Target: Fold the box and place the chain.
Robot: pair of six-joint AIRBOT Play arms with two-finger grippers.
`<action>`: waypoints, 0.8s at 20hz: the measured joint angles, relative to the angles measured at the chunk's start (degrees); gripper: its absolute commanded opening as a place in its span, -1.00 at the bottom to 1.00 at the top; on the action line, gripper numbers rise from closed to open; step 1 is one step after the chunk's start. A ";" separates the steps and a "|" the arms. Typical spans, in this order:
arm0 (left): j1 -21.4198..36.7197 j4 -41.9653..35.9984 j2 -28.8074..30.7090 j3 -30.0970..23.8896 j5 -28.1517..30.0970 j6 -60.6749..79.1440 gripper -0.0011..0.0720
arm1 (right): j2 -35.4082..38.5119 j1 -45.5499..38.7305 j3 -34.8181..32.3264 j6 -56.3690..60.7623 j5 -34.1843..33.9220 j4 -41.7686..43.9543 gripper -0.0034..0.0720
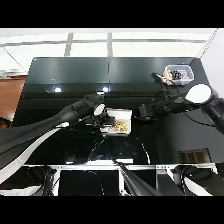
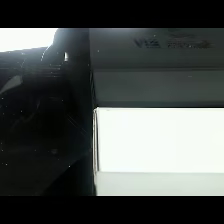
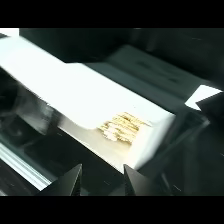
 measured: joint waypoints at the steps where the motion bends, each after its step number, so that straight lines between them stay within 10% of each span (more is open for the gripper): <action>1: 0.02 -0.20 0.00 0.00 0.00 -1.07 -0.91 | 0.59 -1.42 -0.02 -0.22 1.46 -1.05 -0.08; 6: 0.00 -0.68 -0.09 1.40 -0.57 -6.58 -0.82 | 1.79 -4.15 -0.02 -0.63 4.94 -3.87 -0.08; 8: 0.00 -0.94 -0.07 2.49 -0.55 -7.54 0.03 | 1.95 -4.13 -0.02 -0.68 5.40 -4.33 -0.08; 16: 0.15 3.06 3.63 9.27 -11.61 -0.57 0.07 | 2.08 -4.04 -0.02 -0.76 5.79 -4.70 -0.08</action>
